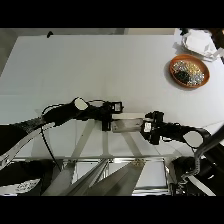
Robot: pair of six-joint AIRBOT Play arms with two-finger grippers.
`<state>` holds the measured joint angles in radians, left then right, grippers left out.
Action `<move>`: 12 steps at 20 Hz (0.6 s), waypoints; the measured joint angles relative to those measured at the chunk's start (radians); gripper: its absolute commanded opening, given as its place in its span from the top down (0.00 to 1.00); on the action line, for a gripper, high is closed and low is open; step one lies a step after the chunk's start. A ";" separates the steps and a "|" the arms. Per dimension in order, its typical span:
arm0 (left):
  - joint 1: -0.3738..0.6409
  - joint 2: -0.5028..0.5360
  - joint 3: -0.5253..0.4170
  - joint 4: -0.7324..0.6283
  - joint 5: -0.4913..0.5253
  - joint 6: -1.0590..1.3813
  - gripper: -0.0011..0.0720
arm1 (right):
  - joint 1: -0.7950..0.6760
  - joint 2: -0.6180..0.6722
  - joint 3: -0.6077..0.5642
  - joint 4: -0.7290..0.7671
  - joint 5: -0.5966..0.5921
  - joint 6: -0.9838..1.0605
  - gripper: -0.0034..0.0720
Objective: Fold the box and place the chain.
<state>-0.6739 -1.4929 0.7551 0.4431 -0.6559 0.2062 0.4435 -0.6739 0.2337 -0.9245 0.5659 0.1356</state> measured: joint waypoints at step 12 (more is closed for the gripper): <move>0.000 0.000 0.000 -0.001 0.001 -0.001 0.97 | -0.088 -0.087 0.000 0.192 0.012 -0.282 0.05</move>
<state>-0.6739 -1.4929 0.7551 0.4423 -0.6552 0.2050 0.3557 -0.7612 0.2337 -0.7330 0.5781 -0.1463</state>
